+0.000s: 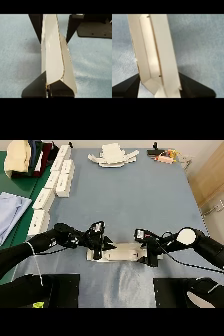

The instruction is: Fold the box.

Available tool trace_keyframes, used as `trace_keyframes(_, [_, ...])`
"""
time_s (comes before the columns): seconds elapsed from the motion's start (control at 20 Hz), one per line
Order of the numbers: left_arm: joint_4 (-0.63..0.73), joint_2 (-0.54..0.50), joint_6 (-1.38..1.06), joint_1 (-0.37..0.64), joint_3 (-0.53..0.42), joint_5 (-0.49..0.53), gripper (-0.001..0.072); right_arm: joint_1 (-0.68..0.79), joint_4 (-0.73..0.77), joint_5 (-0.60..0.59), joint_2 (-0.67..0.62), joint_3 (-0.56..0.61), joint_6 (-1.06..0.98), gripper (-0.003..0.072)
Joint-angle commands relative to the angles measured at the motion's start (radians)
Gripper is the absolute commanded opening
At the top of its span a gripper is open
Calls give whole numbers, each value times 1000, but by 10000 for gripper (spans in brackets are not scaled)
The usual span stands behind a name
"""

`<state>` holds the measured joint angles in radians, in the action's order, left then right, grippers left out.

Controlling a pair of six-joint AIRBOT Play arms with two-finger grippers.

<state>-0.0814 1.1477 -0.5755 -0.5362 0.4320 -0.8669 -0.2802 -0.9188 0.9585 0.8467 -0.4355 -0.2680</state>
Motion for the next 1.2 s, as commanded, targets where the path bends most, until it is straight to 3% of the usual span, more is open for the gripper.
trace_keyframes(0.0, [0, 0, 0, 0, 1, 0, 14, 1, -5, 27, -8, 12, 74, 701])
trace_keyframes(0.65, [0, 0, 0, 0, 1, 0, 14, 0, 0, -70, -3, 42, 169, 701])
trace_keyframes(1.15, [0, 0, 0, 0, 1, 0, 14, 8, 80, -108, 76, 77, 229, 698])
